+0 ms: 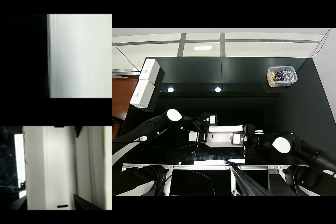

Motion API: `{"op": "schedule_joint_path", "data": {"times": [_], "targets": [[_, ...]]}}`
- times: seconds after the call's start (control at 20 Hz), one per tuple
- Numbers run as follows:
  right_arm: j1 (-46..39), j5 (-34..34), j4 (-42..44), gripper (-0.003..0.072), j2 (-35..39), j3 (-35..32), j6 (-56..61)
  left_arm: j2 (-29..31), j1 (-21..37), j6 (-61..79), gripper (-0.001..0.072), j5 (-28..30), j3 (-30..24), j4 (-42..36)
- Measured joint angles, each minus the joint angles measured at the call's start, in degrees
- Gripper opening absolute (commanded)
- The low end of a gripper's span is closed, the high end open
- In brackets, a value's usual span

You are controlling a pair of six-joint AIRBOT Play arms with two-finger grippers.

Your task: Fold the box and place the chain.

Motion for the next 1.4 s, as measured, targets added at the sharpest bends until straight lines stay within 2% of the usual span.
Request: {"op": "schedule_joint_path", "data": {"times": [0.3, 0.85, 1.05, 1.4], "targets": [[-5.4, 3.6, -1.1, 0.0634, 2.0, 1.1, 1.4, 0.0, 0.0, 0.0, 0.0025, 0.0, 0.0, 0.0], [-6.7, 2.0, -0.5, 0.0634, 2.1, 1.2, -0.3, 0.0, 0.0, 0.2, 0.0025, 0.0, 0.0, 0.0], [-7.5, 3.9, 4.2, 0.0634, 0.4, 1.2, -6.1, 0.0, 0.0, 0.2, 0.0025, -0.1, 0.0, 0.1], [-15.8, 10.7, 21.8, 0.0633, -6.6, 1.2, -29.9, 0.0, 0.0, 0.2, 0.0026, -0.1, 0.0, 0.0]]}}
